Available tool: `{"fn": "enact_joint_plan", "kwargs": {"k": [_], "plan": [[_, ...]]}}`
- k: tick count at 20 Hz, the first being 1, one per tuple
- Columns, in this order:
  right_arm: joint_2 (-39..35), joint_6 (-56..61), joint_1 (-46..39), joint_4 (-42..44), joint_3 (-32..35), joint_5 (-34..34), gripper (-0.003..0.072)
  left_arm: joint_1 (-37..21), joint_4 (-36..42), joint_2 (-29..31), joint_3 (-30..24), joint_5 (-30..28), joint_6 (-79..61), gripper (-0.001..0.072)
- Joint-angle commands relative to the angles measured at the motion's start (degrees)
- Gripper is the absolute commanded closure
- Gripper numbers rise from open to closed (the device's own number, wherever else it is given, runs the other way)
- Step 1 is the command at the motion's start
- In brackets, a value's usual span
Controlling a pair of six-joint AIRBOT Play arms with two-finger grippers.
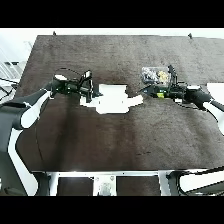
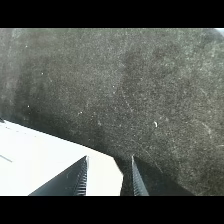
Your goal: Fold the box and place the chain.
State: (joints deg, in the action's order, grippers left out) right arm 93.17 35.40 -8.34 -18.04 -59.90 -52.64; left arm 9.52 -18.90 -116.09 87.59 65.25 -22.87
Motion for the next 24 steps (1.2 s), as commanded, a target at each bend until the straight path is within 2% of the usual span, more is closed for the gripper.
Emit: {"fn": "enact_joint_plan", "kwargs": {"k": [1,7,10,13,18,24], "plan": [[-0.04,-0.15,-0.02,0.0,0.02,-0.63,0.0348,0.02,-0.15,-1.29,-0.02,0.31,-3.13,0.0694],[-0.04,-1.66,-0.02,0.07,0.02,-0.81,0.0348,0.02,-0.04,-1.33,0.02,1.33,-5.86,0.069],[-0.24,-8.22,-0.04,1.88,0.02,-1.25,0.0347,0.02,-0.04,-1.31,0.02,1.18,-5.95,0.0689],[-3.89,-14.62,0.02,2.86,0.04,-2.58,0.0347,0.02,0.0,-1.31,0.02,1.18,-5.92,0.0689],[-14.05,-23.41,0.42,2.84,2.38,-4.07,0.0347,0.02,0.02,-1.31,0.02,0.83,-5.92,0.0689],[-14.95,-27.43,0.39,5.95,2.62,-4.57,0.0344,0.02,0.02,-1.31,0.02,0.79,-5.92,0.0689]]}}
